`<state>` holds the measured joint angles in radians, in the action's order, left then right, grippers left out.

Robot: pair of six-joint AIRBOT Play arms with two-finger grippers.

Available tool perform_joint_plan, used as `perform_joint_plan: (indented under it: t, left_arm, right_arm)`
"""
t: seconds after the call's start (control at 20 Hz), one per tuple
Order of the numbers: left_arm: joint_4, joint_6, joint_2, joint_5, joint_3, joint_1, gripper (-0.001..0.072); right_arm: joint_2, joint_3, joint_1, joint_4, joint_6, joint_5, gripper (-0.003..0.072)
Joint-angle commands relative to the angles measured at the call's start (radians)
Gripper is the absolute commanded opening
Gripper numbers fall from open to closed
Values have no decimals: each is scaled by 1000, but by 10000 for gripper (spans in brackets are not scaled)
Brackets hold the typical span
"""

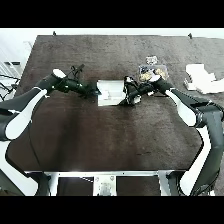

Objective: Fold the box and place the chain.

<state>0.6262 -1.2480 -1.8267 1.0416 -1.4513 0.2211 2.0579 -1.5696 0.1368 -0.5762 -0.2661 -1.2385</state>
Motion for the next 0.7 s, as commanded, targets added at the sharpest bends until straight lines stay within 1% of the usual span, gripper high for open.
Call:
perform_joint_plan:
  t: [0.0,0.25,0.4,0.55,0.65]
  left_arm:
    - [131,-125,1,-13,-48,35,377]
    - [356,-299,0,-36,-120,109,377]
    - [417,-376,0,-39,-127,138,377]
    - [513,-455,0,-43,-138,173,377]
    - [545,-500,0,-31,-139,187,377]
  right_arm:
    - [0,0,1,0,0,0,541]
    - [0,0,1,0,0,0,541]
    - [0,0,1,0,0,0,542]
    - [0,0,1,0,-1,0,541]
    - [0,0,1,0,-1,0,542]
